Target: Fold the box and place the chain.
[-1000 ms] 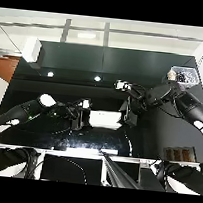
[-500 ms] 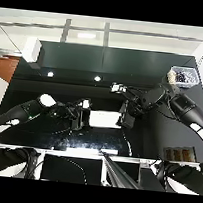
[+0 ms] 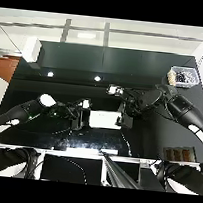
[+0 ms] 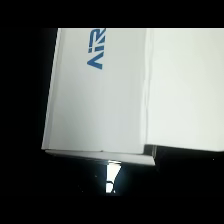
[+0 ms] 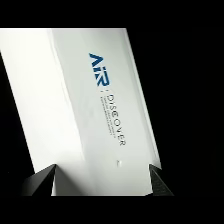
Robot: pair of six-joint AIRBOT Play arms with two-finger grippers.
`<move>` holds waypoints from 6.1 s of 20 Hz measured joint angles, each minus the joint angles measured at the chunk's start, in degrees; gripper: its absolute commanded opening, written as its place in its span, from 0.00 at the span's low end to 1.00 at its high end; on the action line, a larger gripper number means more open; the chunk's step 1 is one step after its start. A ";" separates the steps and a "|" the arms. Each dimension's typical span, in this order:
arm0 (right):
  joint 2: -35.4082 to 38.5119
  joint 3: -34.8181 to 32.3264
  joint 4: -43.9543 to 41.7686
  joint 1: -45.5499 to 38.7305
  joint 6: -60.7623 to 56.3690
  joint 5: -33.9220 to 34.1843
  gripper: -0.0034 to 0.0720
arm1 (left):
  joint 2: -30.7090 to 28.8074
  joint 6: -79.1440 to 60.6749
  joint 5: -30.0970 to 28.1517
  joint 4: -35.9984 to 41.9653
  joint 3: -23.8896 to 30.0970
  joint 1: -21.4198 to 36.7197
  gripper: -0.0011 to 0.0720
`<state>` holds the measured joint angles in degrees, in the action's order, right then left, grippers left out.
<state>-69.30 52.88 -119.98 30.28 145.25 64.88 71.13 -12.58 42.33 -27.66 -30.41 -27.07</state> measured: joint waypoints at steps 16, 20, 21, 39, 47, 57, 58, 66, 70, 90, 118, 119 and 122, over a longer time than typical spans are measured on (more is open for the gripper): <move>-0.13 0.13 4.52 2.95 -4.90 -1.05 0.97 | 0.00 0.00 0.00 0.00 0.00 -0.02 0.40; 0.66 0.61 5.27 3.54 -5.18 0.37 0.97 | 0.00 0.00 0.00 0.00 0.00 -0.02 0.40; 0.98 0.70 5.81 3.58 -5.68 1.01 0.97 | 0.00 0.00 0.00 0.00 0.00 -0.02 0.40; -0.31 0.52 9.07 4.57 -13.70 -1.05 0.97 | 0.00 -0.02 0.00 0.00 0.00 -0.02 0.40; 1.42 5.27 9.16 4.68 -13.90 2.95 0.97 | 0.00 0.00 0.00 0.00 0.00 -0.02 0.40; 2.54 4.09 8.70 4.68 -13.22 5.79 0.97 | 0.00 0.00 0.00 0.00 0.00 -0.02 0.40; 2.49 4.04 8.66 4.68 -13.20 5.66 0.97 | 0.00 0.00 0.00 0.00 0.00 0.00 0.40; 0.59 3.93 9.11 4.63 -13.94 4.72 0.97 | 0.00 0.00 0.00 0.00 0.00 -0.02 0.40; -0.83 4.00 9.31 4.63 -14.27 4.15 0.97 | 0.00 0.09 0.00 0.02 0.00 0.00 0.40; 7.50 -2.69 -17.94 -25.92 -7.89 11.02 0.97 | 0.04 0.00 -0.07 0.02 0.00 -0.02 0.40; 0.28 -7.93 -11.63 -11.98 6.23 1.86 0.97 | 0.04 0.00 -0.09 0.00 0.00 -0.02 0.40; 0.28 -7.93 -11.52 -11.98 6.10 1.46 0.97 | 0.04 0.00 -0.09 0.00 0.00 -0.02 0.40; 0.31 -7.93 -11.34 -11.98 5.81 0.33 0.97 | 0.04 0.00 -0.09 0.00 0.00 -0.02 0.40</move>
<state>-68.99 44.95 -131.33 18.31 151.06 65.21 71.18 -12.58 42.24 -27.66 -30.41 -27.09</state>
